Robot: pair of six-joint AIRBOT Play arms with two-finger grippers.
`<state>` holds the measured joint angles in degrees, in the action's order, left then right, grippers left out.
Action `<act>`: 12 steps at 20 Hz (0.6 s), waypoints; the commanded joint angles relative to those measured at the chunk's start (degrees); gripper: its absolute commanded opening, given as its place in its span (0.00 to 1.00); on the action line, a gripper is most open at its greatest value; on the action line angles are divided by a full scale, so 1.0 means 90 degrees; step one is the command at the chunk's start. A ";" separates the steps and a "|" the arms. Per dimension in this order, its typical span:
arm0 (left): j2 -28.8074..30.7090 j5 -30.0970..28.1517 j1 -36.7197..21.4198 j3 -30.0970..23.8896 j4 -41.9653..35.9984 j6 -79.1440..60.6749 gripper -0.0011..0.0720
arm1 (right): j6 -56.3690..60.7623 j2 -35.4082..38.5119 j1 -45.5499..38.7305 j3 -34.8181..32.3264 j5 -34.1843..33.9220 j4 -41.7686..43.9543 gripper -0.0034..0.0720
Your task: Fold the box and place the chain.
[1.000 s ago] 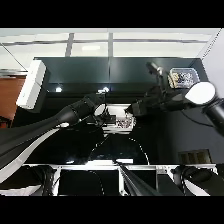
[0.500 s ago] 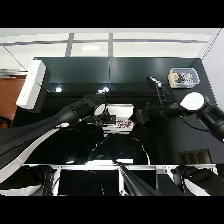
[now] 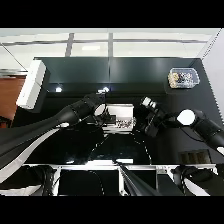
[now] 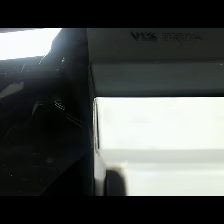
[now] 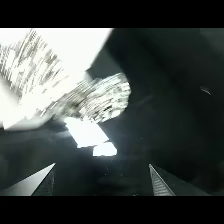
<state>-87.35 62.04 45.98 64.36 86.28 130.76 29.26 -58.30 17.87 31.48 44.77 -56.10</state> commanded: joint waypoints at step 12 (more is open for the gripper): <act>0.0002 -0.0034 -0.0005 0.0005 0.0002 -0.0002 0.06 | -0.4665 -0.1083 0.0097 -0.0270 -0.1073 0.2943 1.00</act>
<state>-87.35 61.82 45.98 64.36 86.28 130.74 -8.82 -66.81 18.50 29.12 36.53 -33.85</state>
